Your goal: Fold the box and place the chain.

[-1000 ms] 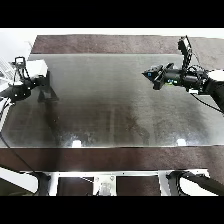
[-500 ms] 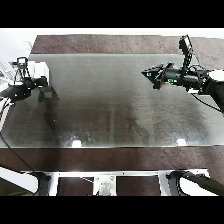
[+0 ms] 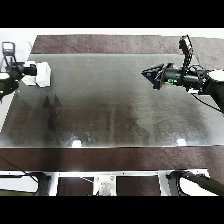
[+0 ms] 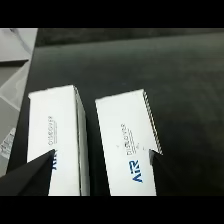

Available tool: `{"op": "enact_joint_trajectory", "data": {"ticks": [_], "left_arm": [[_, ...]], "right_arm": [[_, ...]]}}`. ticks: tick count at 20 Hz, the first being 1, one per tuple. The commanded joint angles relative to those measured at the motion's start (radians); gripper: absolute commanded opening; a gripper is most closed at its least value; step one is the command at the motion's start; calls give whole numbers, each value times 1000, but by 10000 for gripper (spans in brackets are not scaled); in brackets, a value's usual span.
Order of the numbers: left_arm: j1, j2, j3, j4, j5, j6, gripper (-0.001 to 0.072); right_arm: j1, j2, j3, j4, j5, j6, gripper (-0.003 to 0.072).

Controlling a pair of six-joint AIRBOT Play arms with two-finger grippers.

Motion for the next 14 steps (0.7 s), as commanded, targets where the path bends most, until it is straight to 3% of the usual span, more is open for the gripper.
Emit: {"op": "enact_joint_trajectory", "data": {"ticks": [1, 2, 4, 7, 12, 14], "left_arm": [[16, 99, 1, 28, -192, -34, 267], [16, 135, 1, 37, -300, -17, 19], [-8, 207, -6, 37, -365, -27, 14], [-87, 372, -96, 37, -282, -16, 13], [-294, 657, -441, 36, -35, 80, 13], [-360, 738, -579, 36, -1, 90, 13]], "right_arm": [[0, 14, 0, 5, 27, -1, 1], [2, 32, 0, 6, 16, -1, 0], [0, 87, -5, 5, -31, 0, -1], [0, 213, -50, 5, -157, 9, -1], [0, 440, -305, 4, -388, 18, -1], [0, 525, -424, 4, -437, 0, -1]]}}
